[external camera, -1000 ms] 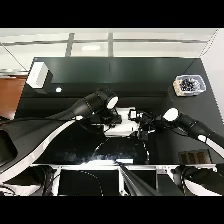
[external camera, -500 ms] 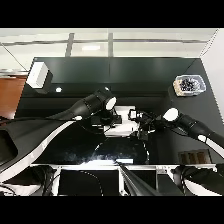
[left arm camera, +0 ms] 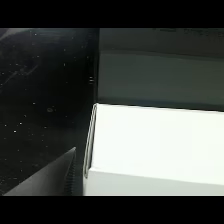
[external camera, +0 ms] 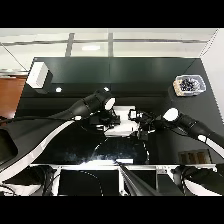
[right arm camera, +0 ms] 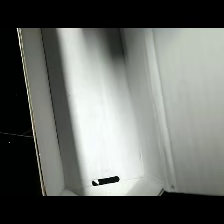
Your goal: Fold the box and place the chain.
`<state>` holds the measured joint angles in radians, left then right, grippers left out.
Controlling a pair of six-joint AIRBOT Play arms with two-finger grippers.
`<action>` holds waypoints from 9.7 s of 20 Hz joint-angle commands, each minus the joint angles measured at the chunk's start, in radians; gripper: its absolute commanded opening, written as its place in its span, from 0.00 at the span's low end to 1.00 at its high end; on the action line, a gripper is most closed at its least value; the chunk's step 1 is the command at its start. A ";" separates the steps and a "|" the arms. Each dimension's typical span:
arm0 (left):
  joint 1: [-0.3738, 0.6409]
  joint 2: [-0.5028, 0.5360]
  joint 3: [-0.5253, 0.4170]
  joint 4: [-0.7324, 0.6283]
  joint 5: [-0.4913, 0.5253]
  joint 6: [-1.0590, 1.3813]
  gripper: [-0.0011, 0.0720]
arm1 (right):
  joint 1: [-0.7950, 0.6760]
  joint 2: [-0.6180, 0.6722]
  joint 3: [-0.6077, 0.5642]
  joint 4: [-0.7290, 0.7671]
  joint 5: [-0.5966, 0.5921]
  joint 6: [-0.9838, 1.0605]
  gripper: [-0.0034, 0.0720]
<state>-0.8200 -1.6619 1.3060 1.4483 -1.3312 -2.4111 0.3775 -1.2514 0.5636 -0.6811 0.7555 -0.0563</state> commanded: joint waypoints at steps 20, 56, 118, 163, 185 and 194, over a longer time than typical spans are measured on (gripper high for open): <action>-0.001 0.000 -0.002 0.010 -0.004 0.022 0.44 | 0.000 0.000 0.001 0.000 0.000 0.000 0.06; -0.001 -0.003 -0.019 -0.025 0.041 0.022 0.05 | 0.001 0.000 0.001 0.000 -0.001 -0.001 0.06; 0.003 -0.001 -0.015 -0.018 0.097 0.077 0.05 | -0.008 0.162 0.001 -0.191 -0.036 -0.042 0.86; 0.003 -0.001 -0.015 -0.021 0.093 0.077 0.05 | -0.007 0.150 -0.028 -0.041 -0.041 0.003 0.30; 0.003 -0.001 -0.015 -0.021 0.093 0.077 0.05 | -0.007 0.107 -0.028 0.085 -0.046 0.003 0.30; 0.003 -0.001 -0.015 -0.021 0.093 0.077 0.05 | -0.008 0.107 -0.028 0.085 -0.047 0.003 0.56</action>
<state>-0.8173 -1.6627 1.2900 1.4261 -1.2369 -2.3352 0.3698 -1.1439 0.5358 -0.5941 0.7105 -0.0536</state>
